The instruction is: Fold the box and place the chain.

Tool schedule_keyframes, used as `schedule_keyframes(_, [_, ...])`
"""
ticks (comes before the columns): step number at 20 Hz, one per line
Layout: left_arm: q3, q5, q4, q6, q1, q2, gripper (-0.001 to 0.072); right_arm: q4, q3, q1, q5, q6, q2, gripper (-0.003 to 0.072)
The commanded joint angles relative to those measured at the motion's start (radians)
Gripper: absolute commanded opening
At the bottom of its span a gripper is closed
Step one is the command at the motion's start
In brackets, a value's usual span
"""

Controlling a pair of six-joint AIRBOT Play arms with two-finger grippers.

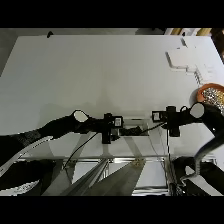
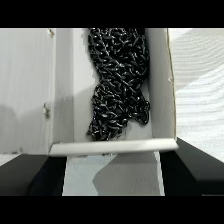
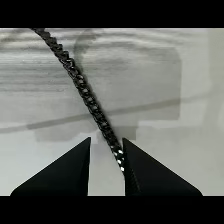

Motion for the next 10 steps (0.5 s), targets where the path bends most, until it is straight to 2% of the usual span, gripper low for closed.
schedule_keyframes(1, [0.000,0.000,0.000,0.000,0.000,0.000,0.0347,0.003,-0.001,0.014,-0.018,-0.035,-0.039,0.0174])
schedule_keyframes(4, [0.000,0.000,0.000,0.000,0.000,0.000,0.0347,0.009,-0.001,0.025,-0.029,-0.037,-0.050,0.0152])
schedule_keyframes(6, [0.000,0.000,0.000,0.000,0.000,0.000,0.0347,0.009,-0.001,0.025,-0.012,-0.036,-0.049,0.0053])
schedule_keyframes(7, [0.000,0.000,0.000,0.000,0.000,0.000,0.0347,0.010,-0.001,0.025,0.006,-0.036,-0.045,0.0034])
schedule_keyframes(10, [0.000,0.000,0.000,0.000,0.000,0.000,0.0347,0.011,-0.001,0.026,0.055,-0.031,0.031,0.0018])
